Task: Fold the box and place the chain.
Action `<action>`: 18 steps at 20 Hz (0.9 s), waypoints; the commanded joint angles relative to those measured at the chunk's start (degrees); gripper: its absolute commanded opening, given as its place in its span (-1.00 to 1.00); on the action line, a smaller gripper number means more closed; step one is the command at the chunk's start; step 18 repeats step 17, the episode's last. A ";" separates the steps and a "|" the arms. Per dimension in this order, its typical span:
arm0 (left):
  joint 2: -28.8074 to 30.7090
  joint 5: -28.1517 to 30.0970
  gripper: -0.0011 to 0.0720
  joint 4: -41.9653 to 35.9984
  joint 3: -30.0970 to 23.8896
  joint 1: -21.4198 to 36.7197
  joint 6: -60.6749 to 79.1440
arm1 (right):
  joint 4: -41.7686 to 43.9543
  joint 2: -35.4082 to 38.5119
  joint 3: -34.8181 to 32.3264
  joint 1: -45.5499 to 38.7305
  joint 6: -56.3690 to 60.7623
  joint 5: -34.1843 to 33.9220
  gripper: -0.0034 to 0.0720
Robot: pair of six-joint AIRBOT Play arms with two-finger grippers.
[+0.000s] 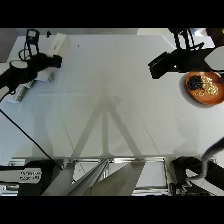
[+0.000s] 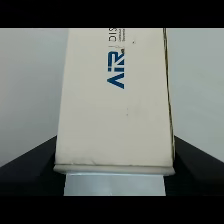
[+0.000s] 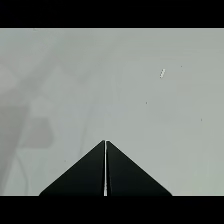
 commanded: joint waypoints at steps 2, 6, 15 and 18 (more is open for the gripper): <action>-4.44 1.88 -0.95 0.11 -3.23 0.17 -4.79 | 0.02 0.04 0.04 -0.04 0.00 0.00 -0.88; -5.29 1.92 -0.92 0.31 -3.37 0.17 -4.24 | 0.04 0.04 0.04 -0.04 0.00 0.00 -0.88; -4.07 -1.03 0.93 7.78 -3.37 0.17 -4.35 | 0.02 0.04 0.04 -0.04 0.00 0.00 -0.88; -2.36 -2.73 0.93 7.80 -3.37 0.17 -4.33 | 0.02 0.04 0.04 -0.04 0.00 0.00 -0.88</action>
